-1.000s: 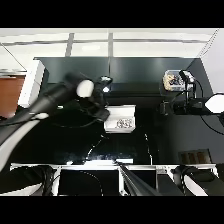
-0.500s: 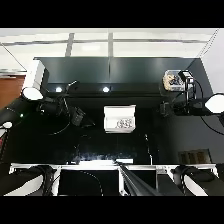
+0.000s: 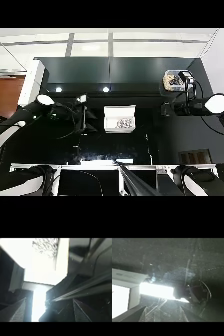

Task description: Fold the box and place the chain.

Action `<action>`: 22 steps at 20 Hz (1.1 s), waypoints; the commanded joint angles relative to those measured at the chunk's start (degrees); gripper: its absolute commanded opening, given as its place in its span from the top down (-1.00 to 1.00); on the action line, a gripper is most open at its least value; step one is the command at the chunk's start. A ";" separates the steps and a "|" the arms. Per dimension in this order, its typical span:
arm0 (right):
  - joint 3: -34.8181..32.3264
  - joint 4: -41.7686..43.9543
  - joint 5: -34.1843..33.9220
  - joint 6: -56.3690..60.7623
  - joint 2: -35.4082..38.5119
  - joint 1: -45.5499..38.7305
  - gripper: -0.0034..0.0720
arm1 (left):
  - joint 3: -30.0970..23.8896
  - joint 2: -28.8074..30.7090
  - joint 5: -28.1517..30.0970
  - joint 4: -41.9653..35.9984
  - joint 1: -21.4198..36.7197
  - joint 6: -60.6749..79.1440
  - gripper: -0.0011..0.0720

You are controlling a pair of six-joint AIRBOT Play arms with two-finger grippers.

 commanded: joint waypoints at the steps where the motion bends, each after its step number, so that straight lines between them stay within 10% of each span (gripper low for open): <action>1: 0.07 -0.24 0.00 0.00 0.00 -0.02 -0.37 | 0.66 -3.26 5.07 -0.48 -4.39 5.40 -0.99; 22: 0.04 -0.37 -0.02 0.00 0.00 -0.02 -0.37 | 1.77 -3.82 14.08 -3.87 -10.32 2.16 -0.98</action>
